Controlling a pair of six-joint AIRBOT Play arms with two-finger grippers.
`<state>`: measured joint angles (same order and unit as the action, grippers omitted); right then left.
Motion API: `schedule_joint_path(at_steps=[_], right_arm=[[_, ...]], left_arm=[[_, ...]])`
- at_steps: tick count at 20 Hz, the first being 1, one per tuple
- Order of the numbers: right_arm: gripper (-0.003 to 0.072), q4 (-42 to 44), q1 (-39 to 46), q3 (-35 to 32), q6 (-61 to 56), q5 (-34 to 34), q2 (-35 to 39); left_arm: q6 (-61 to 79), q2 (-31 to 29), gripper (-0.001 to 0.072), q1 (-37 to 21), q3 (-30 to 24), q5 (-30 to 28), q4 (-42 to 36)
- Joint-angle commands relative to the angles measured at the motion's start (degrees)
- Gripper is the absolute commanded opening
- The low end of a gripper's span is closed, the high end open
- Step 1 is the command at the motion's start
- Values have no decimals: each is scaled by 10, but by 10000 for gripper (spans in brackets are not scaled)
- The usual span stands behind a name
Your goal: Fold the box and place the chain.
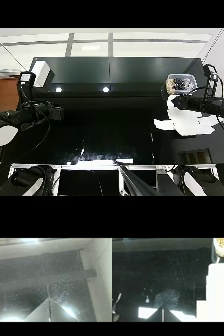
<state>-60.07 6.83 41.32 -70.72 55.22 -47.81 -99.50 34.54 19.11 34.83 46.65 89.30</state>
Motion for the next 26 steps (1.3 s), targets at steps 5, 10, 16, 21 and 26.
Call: schedule_joint_path(at_steps=[5, 10, 16, 21, 26], right_arm=[[18, 0, 0, 0, 0, 0, 0], [18, 0, 0, 0, 0, 0, 0], [18, 1, 0, 0, -2, -1, 0], [20, 7, -1, 0, -2, -32, 0], [720, -31, 1, 0, -30, -88, -1]], left_arm=[[0, 0, 30, 0, 0, 0, 0], [0, 0, 30, 0, 0, 0, 0], [0, 0, 30, 0, 0, -8, 0], [0, 0, 30, 0, 0, -45, -3], [0, 8, 699, 0, 0, -42, 0]])
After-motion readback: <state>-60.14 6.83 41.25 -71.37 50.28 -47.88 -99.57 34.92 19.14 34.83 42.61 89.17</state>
